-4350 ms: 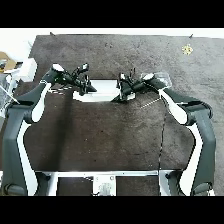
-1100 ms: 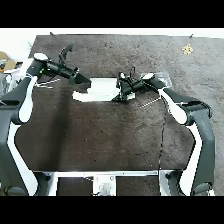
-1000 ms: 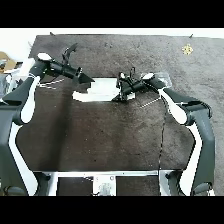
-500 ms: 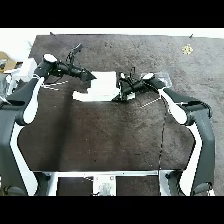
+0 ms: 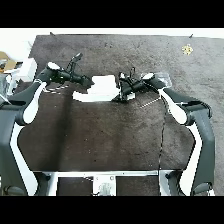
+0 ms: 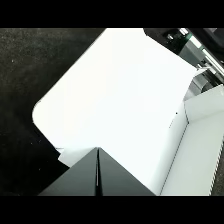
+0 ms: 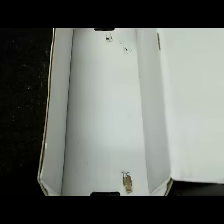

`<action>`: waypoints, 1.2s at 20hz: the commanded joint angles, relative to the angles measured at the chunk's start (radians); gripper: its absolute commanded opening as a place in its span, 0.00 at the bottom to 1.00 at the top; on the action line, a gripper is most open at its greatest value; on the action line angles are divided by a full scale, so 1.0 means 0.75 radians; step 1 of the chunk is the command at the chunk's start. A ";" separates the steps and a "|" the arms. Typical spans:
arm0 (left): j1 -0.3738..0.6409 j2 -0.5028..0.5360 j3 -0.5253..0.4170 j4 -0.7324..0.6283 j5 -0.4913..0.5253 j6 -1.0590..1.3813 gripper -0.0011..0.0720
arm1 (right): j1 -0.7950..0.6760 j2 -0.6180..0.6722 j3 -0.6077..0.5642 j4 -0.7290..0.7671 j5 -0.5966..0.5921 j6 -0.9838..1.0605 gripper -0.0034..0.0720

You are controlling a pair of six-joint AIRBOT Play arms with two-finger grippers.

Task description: Fold the box and place the chain.

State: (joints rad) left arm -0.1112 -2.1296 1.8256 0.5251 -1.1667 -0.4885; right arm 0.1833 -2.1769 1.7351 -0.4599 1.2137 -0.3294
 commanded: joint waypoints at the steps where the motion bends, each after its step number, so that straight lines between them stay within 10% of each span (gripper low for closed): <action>1: 0.000 -0.001 -0.017 0.010 0.010 0.001 0.03 | 0.001 0.000 0.001 0.001 -0.002 0.000 0.45; 17: 0.149 0.199 0.160 0.171 -0.407 0.352 0.04 | 0.001 0.000 0.001 0.001 -0.002 0.000 0.45; 19: 0.103 0.193 0.158 0.400 -0.404 0.452 0.92 | 0.001 0.000 0.001 0.001 -0.002 0.000 0.45; 24: -0.015 0.174 0.024 0.550 -0.244 0.595 0.93 | 0.001 0.000 0.001 0.001 -0.002 0.000 0.45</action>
State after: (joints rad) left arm -0.0799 -1.9926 1.8889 0.8410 -1.4044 -0.1078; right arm 0.1833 -2.1769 1.7355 -0.4591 1.2121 -0.3298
